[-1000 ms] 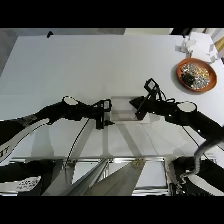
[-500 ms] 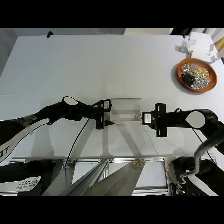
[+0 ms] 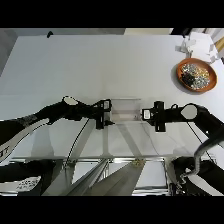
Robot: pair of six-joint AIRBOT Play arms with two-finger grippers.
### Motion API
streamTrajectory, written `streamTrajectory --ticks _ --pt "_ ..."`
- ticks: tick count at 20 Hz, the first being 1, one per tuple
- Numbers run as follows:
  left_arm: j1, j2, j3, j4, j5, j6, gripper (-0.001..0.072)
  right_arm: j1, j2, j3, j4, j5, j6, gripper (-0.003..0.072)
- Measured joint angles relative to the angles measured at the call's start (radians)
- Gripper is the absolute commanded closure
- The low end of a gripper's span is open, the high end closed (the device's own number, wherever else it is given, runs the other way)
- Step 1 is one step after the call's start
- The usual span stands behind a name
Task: Fold the box and place the chain.
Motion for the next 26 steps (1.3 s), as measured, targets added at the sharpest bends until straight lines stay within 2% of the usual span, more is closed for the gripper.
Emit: streamTrajectory --ticks 4,18,26 --pt "0.000 0.000 0.000 0.000 0.000 0.000 0.0503 -0.046 -0.063 0.000 0.135 0.024 -0.157 0.0461" --pt "0.000 0.000 0.000 0.000 0.000 0.000 0.0503 -0.062 -0.089 0.000 0.336 0.017 -0.307 0.0468" --pt "0.000 0.000 0.000 0.001 0.000 0.000 0.0503 -0.056 -0.089 0.000 0.393 0.035 -0.321 0.0471"
